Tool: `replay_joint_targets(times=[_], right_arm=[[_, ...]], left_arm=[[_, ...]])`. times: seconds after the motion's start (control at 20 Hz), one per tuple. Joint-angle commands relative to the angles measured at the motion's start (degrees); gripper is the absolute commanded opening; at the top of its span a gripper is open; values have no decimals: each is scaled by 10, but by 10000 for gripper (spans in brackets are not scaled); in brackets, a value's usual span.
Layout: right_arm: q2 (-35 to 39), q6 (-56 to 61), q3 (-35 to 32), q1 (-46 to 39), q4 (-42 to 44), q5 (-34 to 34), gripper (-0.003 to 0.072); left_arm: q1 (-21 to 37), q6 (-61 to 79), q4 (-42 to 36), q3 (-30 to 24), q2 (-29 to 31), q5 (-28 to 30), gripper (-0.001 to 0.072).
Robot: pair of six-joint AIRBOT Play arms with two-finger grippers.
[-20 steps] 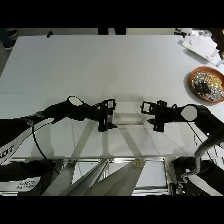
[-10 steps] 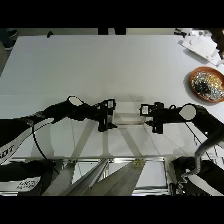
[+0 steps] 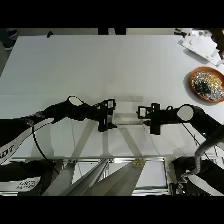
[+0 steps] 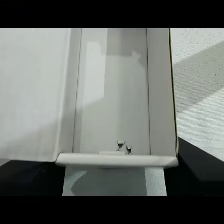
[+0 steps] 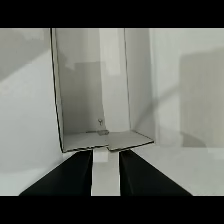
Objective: Fold the box and place the chain.
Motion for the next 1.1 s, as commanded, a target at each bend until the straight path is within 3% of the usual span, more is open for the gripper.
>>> replay_joint_targets(times=[0.0,0.15,0.25,0.8,0.9,0.95,1.05], right_arm=[[0,-1,0,2,23,-10,162],[-1,-18,0,17,32,-15,156],[-5,-20,0,28,34,-28,97],[-30,-20,0,28,34,-30,96],[-30,-25,0,28,48,-33,263],[-30,-35,0,28,62,-34,306],[-30,-64,0,30,103,-36,303]], left_arm=[[0,0,0,0,0,0,272],[0,0,0,0,0,0,272],[0,0,0,0,0,0,272],[0,0,0,0,0,0,272],[0,0,0,0,0,0,272],[0,0,0,0,0,0,272],[0,0,0,0,0,0,272]])
